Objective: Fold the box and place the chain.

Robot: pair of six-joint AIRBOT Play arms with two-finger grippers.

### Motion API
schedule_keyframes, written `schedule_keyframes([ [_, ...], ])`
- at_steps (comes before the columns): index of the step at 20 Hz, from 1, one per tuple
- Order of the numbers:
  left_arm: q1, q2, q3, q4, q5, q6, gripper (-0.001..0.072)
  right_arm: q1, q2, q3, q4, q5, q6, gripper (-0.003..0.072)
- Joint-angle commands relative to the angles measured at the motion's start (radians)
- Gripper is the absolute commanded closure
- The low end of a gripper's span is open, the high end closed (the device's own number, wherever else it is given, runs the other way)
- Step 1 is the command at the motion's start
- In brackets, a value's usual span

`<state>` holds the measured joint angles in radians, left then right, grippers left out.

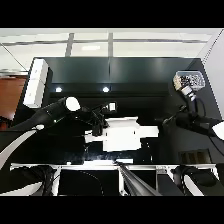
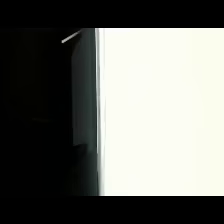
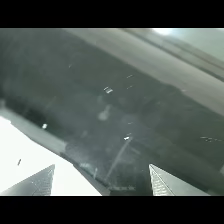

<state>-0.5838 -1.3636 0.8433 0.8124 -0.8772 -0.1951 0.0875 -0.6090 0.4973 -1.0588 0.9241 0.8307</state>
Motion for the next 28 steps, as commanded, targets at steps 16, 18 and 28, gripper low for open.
schedule_keyframes([
  [16,-0.007,-0.058,-0.002,0.024,0.024,0.031,0.0681,0.368,-0.224,-0.203,0.124,-0.081,-0.663,-0.0018],
  [18,-0.007,-0.058,-0.002,0.024,0.024,0.032,0.0680,0.396,-0.227,-0.203,0.125,-0.102,-0.671,-0.0018],
  [28,-0.007,-0.059,-0.002,0.024,0.026,0.031,0.0681,0.420,-0.230,-0.204,0.280,-0.175,-0.716,-0.0017],
])
